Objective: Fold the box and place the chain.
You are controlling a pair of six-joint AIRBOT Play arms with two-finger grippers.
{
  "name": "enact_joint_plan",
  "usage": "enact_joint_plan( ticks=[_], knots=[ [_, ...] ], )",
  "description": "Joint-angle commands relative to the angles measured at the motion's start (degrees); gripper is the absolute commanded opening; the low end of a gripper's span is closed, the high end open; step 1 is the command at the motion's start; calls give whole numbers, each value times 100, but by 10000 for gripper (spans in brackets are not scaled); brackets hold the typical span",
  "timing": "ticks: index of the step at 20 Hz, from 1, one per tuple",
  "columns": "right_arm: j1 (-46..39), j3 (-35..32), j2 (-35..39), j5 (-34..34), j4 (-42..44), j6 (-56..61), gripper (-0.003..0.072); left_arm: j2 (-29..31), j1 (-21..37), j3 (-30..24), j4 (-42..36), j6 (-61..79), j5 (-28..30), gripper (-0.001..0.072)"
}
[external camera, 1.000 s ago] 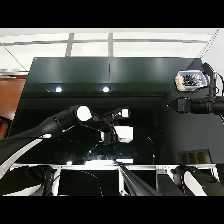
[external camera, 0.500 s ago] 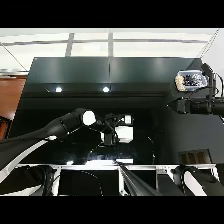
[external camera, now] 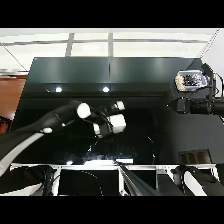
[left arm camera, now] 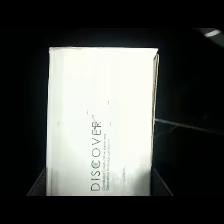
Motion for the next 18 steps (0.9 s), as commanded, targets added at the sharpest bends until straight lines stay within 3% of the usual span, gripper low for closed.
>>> enact_joint_plan(
  ticks=[1, 4, 6, 8, 10, 14, 18],
  knots=[
    [-2, 0, 4, 0, 7, 72, 9, 68, 1464, 282, 1185, -1202, -468, 306],
    [-2, 0, 4, 0, 26, 72, 9, -31, 3348, 688, 1377, -1515, -354, 285],
    [50, 0, 4, -9, 26, 94, 9, -332, 4494, 1237, 1375, -1963, -354, 285],
    [201, 0, 4, -72, 24, 94, 10, -852, 5278, 2017, 1362, -1958, -391, 291],
    [424, 0, 4, -208, 26, 107, 10, -1574, 5657, 3005, 1285, -1965, -435, 291],
    [575, 0, 4, -901, 24, 442, 10, -3029, 5733, 4776, 1364, -2063, -435, 291],
    [575, 0, 2, -1134, 0, 442, 10, -3812, 5668, 5611, 1287, -2114, -411, 293]
  ],
)
